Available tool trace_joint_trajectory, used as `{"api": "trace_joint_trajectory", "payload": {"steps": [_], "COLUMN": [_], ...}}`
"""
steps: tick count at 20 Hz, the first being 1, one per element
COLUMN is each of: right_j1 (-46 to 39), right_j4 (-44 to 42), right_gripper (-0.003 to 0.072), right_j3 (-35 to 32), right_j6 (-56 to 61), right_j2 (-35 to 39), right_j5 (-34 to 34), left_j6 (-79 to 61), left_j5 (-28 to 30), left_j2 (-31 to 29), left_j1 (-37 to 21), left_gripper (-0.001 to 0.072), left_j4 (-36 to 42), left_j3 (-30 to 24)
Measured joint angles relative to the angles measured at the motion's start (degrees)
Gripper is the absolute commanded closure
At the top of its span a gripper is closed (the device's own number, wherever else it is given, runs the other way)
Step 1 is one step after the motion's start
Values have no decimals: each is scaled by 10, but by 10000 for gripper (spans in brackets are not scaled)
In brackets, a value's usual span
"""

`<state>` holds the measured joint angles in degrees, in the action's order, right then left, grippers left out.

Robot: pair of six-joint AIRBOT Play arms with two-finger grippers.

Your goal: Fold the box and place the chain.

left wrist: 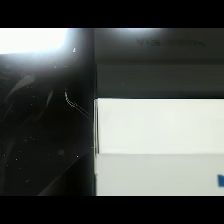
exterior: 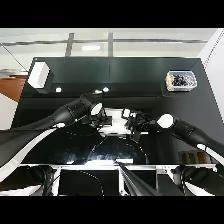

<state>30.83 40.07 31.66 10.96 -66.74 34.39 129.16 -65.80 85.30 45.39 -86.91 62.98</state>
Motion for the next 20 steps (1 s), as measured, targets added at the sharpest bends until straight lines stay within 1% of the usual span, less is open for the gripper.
{"api": "trace_joint_trajectory", "payload": {"steps": [2, 3, 4, 8, 11, 14, 16, 18, 20], "right_j1": [-28, -49, -72, -193, -305, -409, -452, -466, -452], "right_j4": [16, 22, 23, 35, 52, 78, 87, 85, 71], "right_gripper": [636, 660, 658, 652, 652, 652, 651, 651, 651], "right_j3": [0, 3, 7, 22, 25, 17, -4, -32, -52], "right_j6": [55, 84, 107, 190, 294, 410, 468, 507, 527], "right_j2": [17, 29, 40, 69, 76, 77, 72, 61, 45], "right_j5": [16, 35, 59, 216, 297, 331, 345, 346, 340], "left_j6": [0, 0, -1, -2, -2, -2, -2, -2, -2], "left_j5": [3, 3, 5, 6, 9, 12, 12, 12, 12], "left_j2": [0, 0, 0, 0, 0, 2, 4, 6, 8], "left_j1": [0, 0, 1, 3, 3, 3, 3, 3, 3], "left_gripper": [682, 681, 682, 682, 682, 682, 682, 682, 682], "left_j4": [0, 0, 1, -5, -9, -11, -12, -12, -12], "left_j3": [0, 0, 0, 0, 0, 0, 0, 0, 0]}}
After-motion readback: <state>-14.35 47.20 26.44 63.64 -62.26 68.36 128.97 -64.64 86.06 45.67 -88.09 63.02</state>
